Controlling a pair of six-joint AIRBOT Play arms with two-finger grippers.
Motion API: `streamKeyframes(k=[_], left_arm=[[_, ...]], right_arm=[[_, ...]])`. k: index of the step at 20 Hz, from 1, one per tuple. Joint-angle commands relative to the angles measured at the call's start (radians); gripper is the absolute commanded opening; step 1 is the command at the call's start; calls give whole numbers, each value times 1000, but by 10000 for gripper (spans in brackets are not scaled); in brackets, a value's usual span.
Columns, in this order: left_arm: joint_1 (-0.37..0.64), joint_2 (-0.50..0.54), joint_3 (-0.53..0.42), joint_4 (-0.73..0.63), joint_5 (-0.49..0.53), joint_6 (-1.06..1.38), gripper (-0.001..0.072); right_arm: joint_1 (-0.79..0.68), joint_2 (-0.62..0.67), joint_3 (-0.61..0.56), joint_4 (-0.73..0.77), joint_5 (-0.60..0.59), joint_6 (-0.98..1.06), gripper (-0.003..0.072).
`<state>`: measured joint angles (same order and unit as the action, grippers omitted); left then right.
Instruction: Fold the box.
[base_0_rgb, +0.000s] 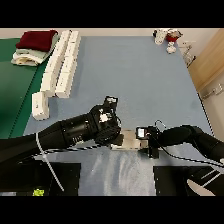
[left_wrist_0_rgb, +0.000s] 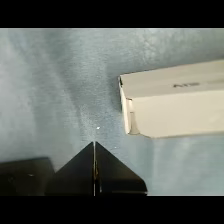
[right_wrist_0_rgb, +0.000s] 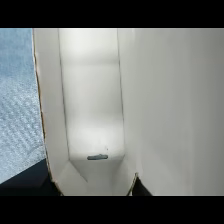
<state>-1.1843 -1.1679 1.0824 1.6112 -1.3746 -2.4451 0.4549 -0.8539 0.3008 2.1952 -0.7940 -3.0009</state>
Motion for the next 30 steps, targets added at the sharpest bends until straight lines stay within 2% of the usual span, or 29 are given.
streamKeyframes(k=[1, 4, 6, 8, 10, 11, 12, 14, 16, 22, 27, 30], left_arm=[[-1, 20, 0, 2, 63, 233, 14], [-18, 41, -16, -17, 74, 458, 13], [19, 132, -94, -90, 166, 658, 12], [94, 239, -196, -165, 242, 892, 13], [225, 323, -306, -307, 249, 1263, 20], [294, 348, -351, -359, 252, 1421, 299], [364, 363, -397, -395, 282, 1569, 691], [478, 367, -468, -454, 346, 1785, 698], [544, 364, -526, -526, 428, 1933, 698], [567, 293, -677, -866, 720, 2324, 698], [567, 228, -692, -1078, 743, 2574, 698], [566, 192, -692, -1105, 743, 2631, 697]], right_arm=[[0, 1, 0, 0, 0, 0, 468], [0, 1, 0, 0, 0, 0, 468], [0, 1, 0, 0, 0, 0, 469], [0, 1, 0, 0, 0, 0, 469], [0, 1, 0, 0, 0, 0, 469], [0, 1, 0, 0, 0, 0, 469], [0, 1, 0, 0, 0, 0, 469], [0, 1, 0, 0, 0, 0, 469], [0, 1, 0, 0, 0, 0, 469], [0, 1, 0, 0, 0, 0, 469], [0, 1, 0, 0, 0, 0, 469], [0, 1, 0, 0, 0, 0, 469]])
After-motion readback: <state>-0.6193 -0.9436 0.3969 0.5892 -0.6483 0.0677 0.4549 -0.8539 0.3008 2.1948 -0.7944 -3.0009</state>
